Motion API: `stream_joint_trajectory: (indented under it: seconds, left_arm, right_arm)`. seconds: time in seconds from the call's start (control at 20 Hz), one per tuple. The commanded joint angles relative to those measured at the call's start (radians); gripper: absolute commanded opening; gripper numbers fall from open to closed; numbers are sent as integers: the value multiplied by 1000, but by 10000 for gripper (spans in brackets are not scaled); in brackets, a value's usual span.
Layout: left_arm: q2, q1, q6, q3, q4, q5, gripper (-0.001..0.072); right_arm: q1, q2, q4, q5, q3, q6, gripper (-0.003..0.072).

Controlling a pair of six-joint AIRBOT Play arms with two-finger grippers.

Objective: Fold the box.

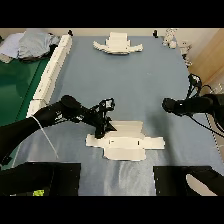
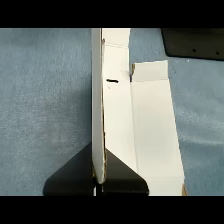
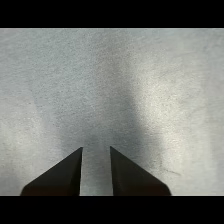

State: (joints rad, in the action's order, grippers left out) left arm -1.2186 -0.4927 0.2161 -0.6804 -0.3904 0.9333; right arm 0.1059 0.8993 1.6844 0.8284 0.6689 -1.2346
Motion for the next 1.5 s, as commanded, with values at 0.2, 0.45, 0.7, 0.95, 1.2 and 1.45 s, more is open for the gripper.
stream_joint_trajectory:
  seconds: [0.2, 0.45, 0.7, 0.95, 1.2, 1.45]
  left_arm:
    - [-33, 0, -45, 1, 0, 21, 15]
    - [-33, 0, -56, 2, -44, 64, 15]
    - [-33, 0, -56, 1, -47, 64, 15]
    - [-33, 0, -56, 1, -47, 65, 16]
    - [-33, 0, -56, 1, -47, 65, 16]
    - [-33, 0, -56, 1, -47, 65, 16]
  right_arm:
    - [1, -1, 23, 1, 0, -4, 264]
    - [1, -1, 26, 13, 0, -4, 263]
    - [2, -1, 169, 135, 1, -114, 3]
    - [167, -70, 205, 383, -5, -153, 2]
    - [471, -272, 203, 431, -69, -72, 2]
    - [868, -361, 183, 373, -193, -195, 408]
